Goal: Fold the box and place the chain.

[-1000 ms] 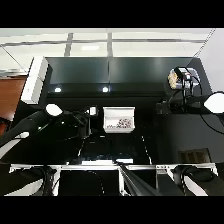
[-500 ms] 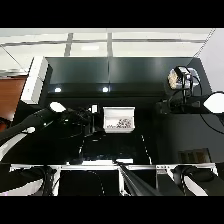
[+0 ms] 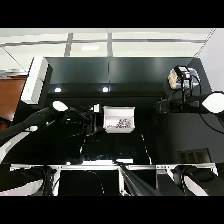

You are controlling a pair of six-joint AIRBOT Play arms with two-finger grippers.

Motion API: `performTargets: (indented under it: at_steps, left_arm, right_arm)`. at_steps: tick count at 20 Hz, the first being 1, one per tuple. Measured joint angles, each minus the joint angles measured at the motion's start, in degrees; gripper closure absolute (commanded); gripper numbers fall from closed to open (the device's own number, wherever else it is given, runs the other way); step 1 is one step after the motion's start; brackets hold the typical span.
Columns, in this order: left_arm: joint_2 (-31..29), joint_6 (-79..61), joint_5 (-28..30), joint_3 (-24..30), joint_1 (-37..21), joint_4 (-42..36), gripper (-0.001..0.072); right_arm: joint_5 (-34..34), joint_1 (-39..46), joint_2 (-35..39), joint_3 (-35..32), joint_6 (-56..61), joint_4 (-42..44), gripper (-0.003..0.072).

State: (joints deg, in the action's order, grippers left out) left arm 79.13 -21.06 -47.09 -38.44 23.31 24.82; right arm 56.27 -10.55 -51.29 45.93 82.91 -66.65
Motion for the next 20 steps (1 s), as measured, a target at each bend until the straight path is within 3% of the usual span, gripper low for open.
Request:
performTargets:
  at_steps: [1,2,3,4,8,11,14,20]
  left_arm:
    - [0.1,0.0,0.0,-0.1,0.2,0.0,0.0195]
    - [0.2,0.0,0.0,-0.2,0.3,0.1,0.0244]
    - [0.2,0.0,0.0,-0.3,0.5,0.2,0.0244]
    - [0.3,0.0,0.1,-0.3,0.8,0.4,0.0244]
    - [0.3,0.0,0.2,-0.4,1.6,1.4,0.0244]
    - [0.3,0.0,0.3,-0.4,1.8,1.9,0.0244]
    - [0.3,0.0,0.4,-0.4,1.9,2.1,0.0244]
    - [0.3,0.0,0.5,-0.4,1.9,2.3,0.0244]
  right_arm:
    - [-0.9,-0.1,-0.1,-0.2,0.0,0.0,0.0420]
    - [-2.1,-0.3,-0.2,-0.6,0.0,0.0,0.0401]
    - [-3.8,-0.5,-0.4,-0.8,0.0,0.1,0.0087]
    - [-5.8,-0.9,-0.9,-1.1,0.0,0.5,0.0043]
    - [-12.9,-1.5,-6.5,-0.2,-1.7,7.1,0.0044]
    - [-14.2,-2.1,-13.5,2.7,-9.2,14.9,0.0045]
    - [-11.4,-3.3,-18.9,5.1,-18.3,20.3,0.0045]
    - [0.6,-4.7,-20.6,7.9,-46.4,23.5,0.0045]
